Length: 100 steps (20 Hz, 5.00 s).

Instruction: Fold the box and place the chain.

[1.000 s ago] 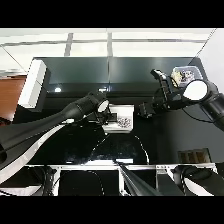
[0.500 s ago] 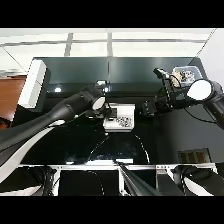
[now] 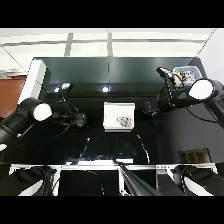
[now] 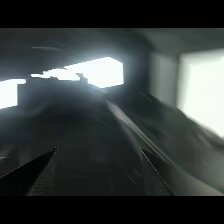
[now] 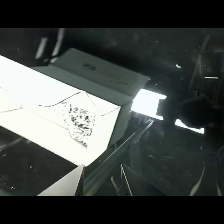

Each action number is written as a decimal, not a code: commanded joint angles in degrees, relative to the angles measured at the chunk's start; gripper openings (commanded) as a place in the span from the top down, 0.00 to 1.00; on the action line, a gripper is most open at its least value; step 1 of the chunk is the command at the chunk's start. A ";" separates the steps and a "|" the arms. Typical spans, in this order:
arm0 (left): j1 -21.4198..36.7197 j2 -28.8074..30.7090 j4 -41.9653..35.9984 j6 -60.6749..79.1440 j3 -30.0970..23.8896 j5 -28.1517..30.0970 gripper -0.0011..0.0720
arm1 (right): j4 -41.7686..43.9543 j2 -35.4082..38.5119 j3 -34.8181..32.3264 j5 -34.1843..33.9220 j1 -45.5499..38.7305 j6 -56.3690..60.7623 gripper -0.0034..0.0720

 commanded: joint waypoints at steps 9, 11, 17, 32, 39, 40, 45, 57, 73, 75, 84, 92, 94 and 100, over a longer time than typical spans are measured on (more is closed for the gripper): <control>-1.33 -4.79 -33.92 102.03 -8.61 14.58 0.01 | -0.31 0.02 -0.04 -1.70 0.00 0.04 0.59; -0.66 -9.11 -33.81 102.66 -6.21 13.05 0.01 | -0.28 0.00 -0.04 -1.73 0.02 0.07 0.59; 0.83 -19.80 -38.82 106.36 -0.79 11.52 0.01 | -0.28 0.02 -0.04 -1.73 0.02 0.07 0.59; -2.38 -24.52 -38.80 109.87 2.86 11.96 0.01 | -0.31 0.00 -0.04 -2.60 0.02 0.04 0.59; -2.45 -25.88 -38.71 109.44 4.37 12.13 0.01 | -0.31 0.00 -0.04 -2.60 0.02 0.04 0.59; -2.29 -25.88 -38.66 109.44 4.37 12.13 0.02 | -0.31 0.00 -0.04 -2.60 0.02 0.04 0.59; -1.73 -25.88 -36.96 109.42 4.61 12.11 0.02 | -0.31 0.00 -0.04 -2.60 0.02 0.04 0.59; -3.19 -28.87 -37.03 110.01 8.63 10.12 0.02 | -0.31 0.00 -0.04 -3.08 0.02 0.02 0.59; -4.39 -28.74 -37.00 107.82 8.55 9.09 0.34 | -3.19 -0.74 -0.02 -18.58 -0.02 0.98 0.07; -4.42 -28.74 -37.03 107.82 8.55 9.09 0.34 | -1.14 -2.67 -0.02 -18.40 -0.02 -1.31 0.07; -4.39 -28.17 -37.24 105.81 8.55 11.10 0.34 | 7.67 -6.51 -0.02 -3.30 0.00 -29.40 0.07; -4.39 -28.28 -37.18 105.81 8.52 10.78 0.34 | 7.87 -6.54 -0.22 -4.96 4.33 -62.25 0.07; -4.42 -28.28 -37.18 105.81 8.52 10.51 0.34 | 10.03 -6.60 -1.07 -6.43 5.18 -64.85 0.07; -4.39 -28.28 -37.20 105.81 8.52 10.54 0.34 | 14.10 -6.67 -3.69 -7.39 5.05 -72.43 0.08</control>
